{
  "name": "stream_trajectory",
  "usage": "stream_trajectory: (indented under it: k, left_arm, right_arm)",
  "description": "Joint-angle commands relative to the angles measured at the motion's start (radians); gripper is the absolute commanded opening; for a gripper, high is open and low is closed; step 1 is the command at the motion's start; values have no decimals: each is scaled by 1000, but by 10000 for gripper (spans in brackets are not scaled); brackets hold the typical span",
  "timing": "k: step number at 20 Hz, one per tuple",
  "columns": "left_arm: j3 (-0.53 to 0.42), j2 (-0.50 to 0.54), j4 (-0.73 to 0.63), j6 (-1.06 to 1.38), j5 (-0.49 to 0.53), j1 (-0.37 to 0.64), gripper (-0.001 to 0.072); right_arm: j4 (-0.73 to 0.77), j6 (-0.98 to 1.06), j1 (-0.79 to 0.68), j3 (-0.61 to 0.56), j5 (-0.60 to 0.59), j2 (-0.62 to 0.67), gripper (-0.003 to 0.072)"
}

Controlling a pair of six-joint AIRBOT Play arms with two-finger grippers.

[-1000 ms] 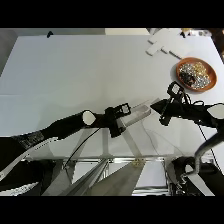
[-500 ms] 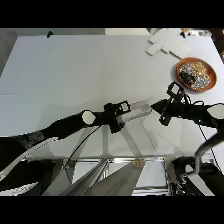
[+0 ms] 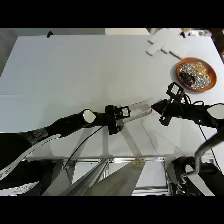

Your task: Fold the box and place the chain.

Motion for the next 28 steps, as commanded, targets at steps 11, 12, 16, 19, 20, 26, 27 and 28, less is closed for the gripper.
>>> stream_trajectory:
  k: [11, 12, 16, 19, 20, 26, 27, 28]
  left_arm:
    - [0, 8, -181, 166, -19, 6, 696]
    - [0, 8, -183, 166, -13, 6, 696]
    - [0, 8, -211, 211, -11, 6, 692]
    - [0, 7, -272, 289, 4, 6, 663]
    - [0, 5, -287, 307, 9, 6, 608]
    - [0, -21, -289, 340, 97, 6, 133]
    - [0, -19, -289, 340, 124, 6, 132]
    - [0, -17, -289, 340, 146, 9, 128]
  right_arm:
    - [-3, 0, 0, 1, 0, 1, 41]
    - [-3, 0, 0, 1, 0, 1, 41]
    - [-3, 0, 0, 1, -1, 1, 41]
    - [-3, 0, 0, 1, -3, 1, 41]
    - [-3, 0, 0, 1, -3, 1, 41]
    - [-3, -1, 0, 1, -3, 1, 41]
    - [-2, 0, 0, 1, -3, 1, 41]
    - [1, 0, 0, 1, 2, 1, 40]
